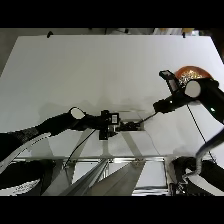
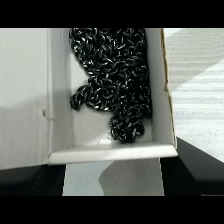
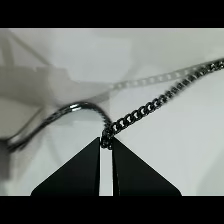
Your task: Fold the box and place the chain.
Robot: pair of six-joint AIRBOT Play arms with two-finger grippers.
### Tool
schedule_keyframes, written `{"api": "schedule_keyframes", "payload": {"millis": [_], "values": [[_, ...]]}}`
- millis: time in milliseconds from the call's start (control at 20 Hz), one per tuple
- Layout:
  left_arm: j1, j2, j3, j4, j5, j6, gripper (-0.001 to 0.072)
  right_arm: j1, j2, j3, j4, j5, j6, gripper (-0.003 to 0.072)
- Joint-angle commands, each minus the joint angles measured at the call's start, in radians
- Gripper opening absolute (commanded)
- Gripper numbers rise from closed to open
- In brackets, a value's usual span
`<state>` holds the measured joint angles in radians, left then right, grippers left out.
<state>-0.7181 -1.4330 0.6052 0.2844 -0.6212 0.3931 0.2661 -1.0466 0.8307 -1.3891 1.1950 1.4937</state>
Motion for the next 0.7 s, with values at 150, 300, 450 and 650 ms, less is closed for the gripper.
{"api": "schedule_keyframes", "payload": {"millis": [150, 300, 450, 650], "values": [[0.000, 0.001, 0.000, 0.000, 0.000, 0.000, 0.0201, 0.153, 0.256, 0.001, 0.216, 0.099, -0.002, 0.0017], [0.000, 0.001, 0.000, 0.000, 0.000, 0.000, 0.0201, 0.222, 0.281, 0.001, 0.286, 0.092, -0.002, 0.0018], [0.000, 0.001, 0.000, 0.000, 0.000, 0.000, 0.0201, 0.307, 0.281, 0.001, 0.306, 0.016, -0.002, 0.0018], [0.000, 0.001, 0.000, 0.000, 0.000, 0.000, 0.0201, 0.415, 0.281, 0.001, 0.314, -0.152, -0.002, 0.0018]]}}
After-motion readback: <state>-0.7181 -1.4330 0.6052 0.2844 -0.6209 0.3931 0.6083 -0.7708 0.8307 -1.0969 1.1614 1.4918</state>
